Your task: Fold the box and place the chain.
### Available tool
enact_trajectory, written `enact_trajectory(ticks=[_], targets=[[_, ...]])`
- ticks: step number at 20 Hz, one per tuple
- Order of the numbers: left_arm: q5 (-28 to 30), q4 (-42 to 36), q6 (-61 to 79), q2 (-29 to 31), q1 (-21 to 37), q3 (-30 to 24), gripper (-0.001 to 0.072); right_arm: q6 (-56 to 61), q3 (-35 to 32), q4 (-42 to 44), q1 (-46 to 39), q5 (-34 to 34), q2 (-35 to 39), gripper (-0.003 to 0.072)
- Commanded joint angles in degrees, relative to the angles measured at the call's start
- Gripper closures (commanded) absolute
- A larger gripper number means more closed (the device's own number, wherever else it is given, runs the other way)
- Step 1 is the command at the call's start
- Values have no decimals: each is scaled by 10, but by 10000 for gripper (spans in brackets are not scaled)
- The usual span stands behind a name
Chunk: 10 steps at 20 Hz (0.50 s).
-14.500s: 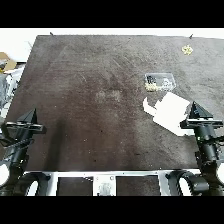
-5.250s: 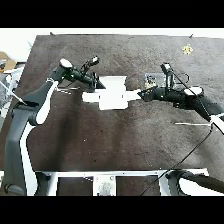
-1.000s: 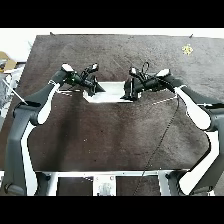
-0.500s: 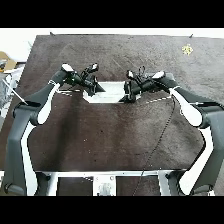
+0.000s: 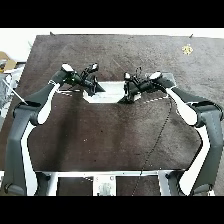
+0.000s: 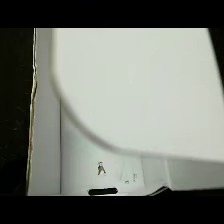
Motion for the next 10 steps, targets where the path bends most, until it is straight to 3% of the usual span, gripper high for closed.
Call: enact_trajectory(ticks=[1,6,8,10], targets=[[0,-1,0,0,0,1,699,3,1,-9,1,0,-1,10],[0,-1,0,0,0,1,699,10,1,-16,1,-6,-3,10],[0,-1,0,0,0,1,699,10,1,-16,1,-6,-3,67],[0,-1,0,0,0,0,699,10,1,-16,1,-6,-3,68]])
